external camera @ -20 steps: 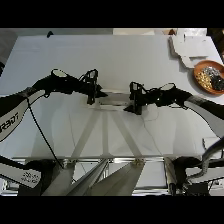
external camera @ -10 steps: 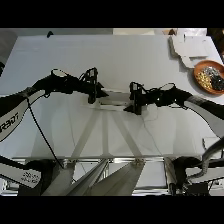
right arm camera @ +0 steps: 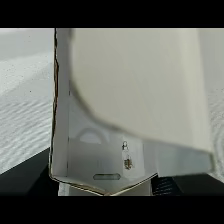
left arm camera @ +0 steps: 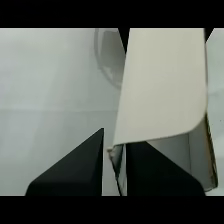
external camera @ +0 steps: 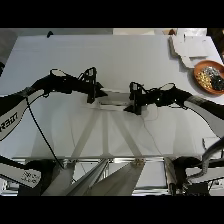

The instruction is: Fold the box and place the chain.

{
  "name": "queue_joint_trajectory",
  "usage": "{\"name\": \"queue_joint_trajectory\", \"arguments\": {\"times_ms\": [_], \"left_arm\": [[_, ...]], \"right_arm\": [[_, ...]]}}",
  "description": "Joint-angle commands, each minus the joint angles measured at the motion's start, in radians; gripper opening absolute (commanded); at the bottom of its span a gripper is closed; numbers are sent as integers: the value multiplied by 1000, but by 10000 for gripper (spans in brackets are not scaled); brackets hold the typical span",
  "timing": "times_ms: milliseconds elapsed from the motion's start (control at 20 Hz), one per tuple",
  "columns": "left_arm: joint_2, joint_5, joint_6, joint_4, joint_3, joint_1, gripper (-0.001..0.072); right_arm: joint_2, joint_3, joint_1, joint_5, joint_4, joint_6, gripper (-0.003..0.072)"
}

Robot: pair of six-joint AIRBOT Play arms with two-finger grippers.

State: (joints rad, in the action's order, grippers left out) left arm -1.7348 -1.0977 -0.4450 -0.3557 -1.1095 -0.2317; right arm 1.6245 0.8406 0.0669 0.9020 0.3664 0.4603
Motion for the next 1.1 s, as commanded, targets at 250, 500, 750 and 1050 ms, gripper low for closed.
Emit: {"name": "queue_joint_trajectory", "arguments": {"times_ms": [250,500,750,1050], "left_arm": [[5,-5,27,-19,0,40,348],[28,-6,31,-45,0,53,594],[85,-5,260,-145,0,84,594],[150,-7,453,-354,1,86,594]], "right_arm": [[0,1,0,0,0,0,438],[0,1,0,0,0,0,438],[0,1,0,0,0,0,438],[0,1,0,0,0,0,438]]}}
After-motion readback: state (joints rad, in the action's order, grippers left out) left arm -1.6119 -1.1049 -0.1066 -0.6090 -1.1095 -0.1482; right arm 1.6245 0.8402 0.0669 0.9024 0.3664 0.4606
